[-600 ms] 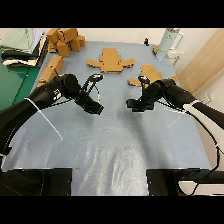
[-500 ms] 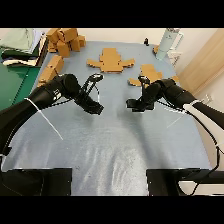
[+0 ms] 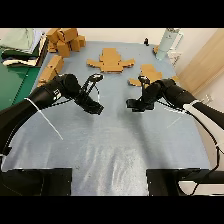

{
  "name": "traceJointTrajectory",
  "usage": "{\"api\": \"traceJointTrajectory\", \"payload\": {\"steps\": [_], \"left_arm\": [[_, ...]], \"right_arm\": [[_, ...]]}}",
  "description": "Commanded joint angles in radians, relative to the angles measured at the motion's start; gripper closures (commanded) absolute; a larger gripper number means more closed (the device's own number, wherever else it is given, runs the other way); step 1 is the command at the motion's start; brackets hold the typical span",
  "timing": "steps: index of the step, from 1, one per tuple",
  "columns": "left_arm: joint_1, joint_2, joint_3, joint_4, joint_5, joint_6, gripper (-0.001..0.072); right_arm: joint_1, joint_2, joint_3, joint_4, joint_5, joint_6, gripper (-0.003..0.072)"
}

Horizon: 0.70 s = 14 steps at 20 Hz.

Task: Fold the box.

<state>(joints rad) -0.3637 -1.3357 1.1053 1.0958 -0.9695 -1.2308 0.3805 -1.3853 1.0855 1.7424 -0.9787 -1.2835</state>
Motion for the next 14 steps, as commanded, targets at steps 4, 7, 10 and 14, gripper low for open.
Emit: {"api": "traceJointTrajectory", "payload": {"steps": [4,7,10,14], "left_arm": [[0.000,0.000,0.001,0.000,0.000,0.000,0.0695],[0.000,0.000,0.001,0.000,0.000,0.000,0.0695],[0.000,0.000,0.001,0.000,0.000,0.000,0.0696],[0.000,0.000,0.001,0.000,0.001,0.000,0.0695]], "right_arm": [[0.000,-0.005,0.001,0.120,0.040,0.002,0.0678],[-0.011,-0.024,0.017,0.125,0.039,0.000,0.0566],[-0.153,-0.111,0.181,0.041,-0.067,-0.003,0.0433],[-0.475,-0.247,0.436,0.055,-0.066,-0.100,0.0382]]}}
